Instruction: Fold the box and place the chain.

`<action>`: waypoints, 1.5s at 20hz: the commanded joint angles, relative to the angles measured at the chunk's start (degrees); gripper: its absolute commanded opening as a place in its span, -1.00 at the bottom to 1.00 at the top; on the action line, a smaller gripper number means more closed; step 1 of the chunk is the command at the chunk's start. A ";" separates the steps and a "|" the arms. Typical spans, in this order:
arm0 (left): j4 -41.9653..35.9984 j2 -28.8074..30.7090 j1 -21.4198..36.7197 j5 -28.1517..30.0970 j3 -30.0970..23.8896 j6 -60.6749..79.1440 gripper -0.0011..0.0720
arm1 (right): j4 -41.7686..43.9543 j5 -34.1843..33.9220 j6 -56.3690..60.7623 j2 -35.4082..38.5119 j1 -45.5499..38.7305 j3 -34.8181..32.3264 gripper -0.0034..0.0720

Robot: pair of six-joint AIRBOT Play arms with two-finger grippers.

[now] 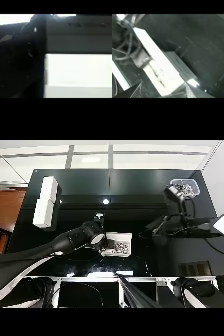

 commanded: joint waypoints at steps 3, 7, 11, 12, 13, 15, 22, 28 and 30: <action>0.09 0.35 0.28 -5.07 4.50 -0.24 0.62 | -0.81 8.57 -0.04 0.96 -9.16 0.81 0.70; 3.50 4.66 1.27 -10.36 6.03 7.30 0.62 | -0.85 8.28 -0.07 0.94 -9.25 0.81 0.70; 2.99 12.17 7.28 -16.11 4.87 20.04 0.62 | -0.90 5.07 -0.52 0.94 -9.25 0.81 0.70; 2.91 14.60 9.51 -16.31 3.69 22.97 0.62 | -1.09 4.28 -0.52 0.94 -9.25 0.81 0.70; 2.43 17.57 12.31 -15.04 1.68 25.75 0.62 | -1.09 3.85 -0.52 0.94 -9.25 0.81 0.70; -3.19 23.15 19.78 -7.61 -3.98 31.67 0.61 | -1.09 2.86 -0.52 0.94 -9.25 0.81 0.70; -53.57 23.76 45.44 -5.79 -23.54 105.15 0.99 | -1.07 1.64 -0.48 0.94 -9.25 0.81 0.70; -53.31 16.28 41.68 -3.10 -24.26 145.50 0.99 | -1.09 0.81 -0.46 0.94 -9.25 0.81 0.70; -53.31 14.67 39.39 -1.42 -24.28 152.06 0.98 | -1.22 0.90 -0.48 0.94 -9.22 0.81 0.70</action>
